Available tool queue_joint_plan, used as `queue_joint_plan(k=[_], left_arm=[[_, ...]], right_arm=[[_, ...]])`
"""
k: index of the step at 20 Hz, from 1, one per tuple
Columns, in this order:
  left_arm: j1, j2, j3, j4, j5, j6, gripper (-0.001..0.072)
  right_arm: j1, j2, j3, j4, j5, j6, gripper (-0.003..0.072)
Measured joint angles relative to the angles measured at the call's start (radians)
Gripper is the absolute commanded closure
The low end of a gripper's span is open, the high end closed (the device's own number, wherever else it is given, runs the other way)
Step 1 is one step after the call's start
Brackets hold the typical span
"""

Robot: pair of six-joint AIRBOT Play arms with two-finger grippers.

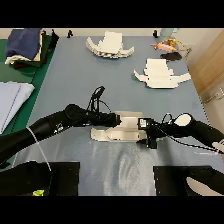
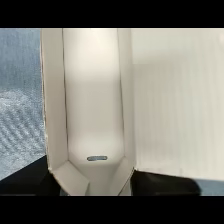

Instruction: Fold the box.

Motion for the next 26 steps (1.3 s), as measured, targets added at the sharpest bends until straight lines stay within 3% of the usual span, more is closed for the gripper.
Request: queue_joint_plan(k=[7,16,21,26], left_arm=[[0.007,-0.108,0.005,-0.024,0.039,-0.081,0.0696],[0.010,-0.129,0.014,-0.021,0.015,-0.082,0.0696],[0.115,-0.005,0.047,0.035,-0.094,-0.001,0.0695],[0.274,0.185,0.055,0.231,-0.335,0.058,0.0696]], right_arm=[[0.000,0.000,0.000,0.000,-0.001,0.000,0.0165],[0.000,0.000,0.000,0.000,-0.001,0.000,0.0165],[0.000,0.000,0.000,0.000,-0.001,-0.001,0.0165],[0.000,0.000,0.000,0.000,-0.001,-0.001,0.0165]])
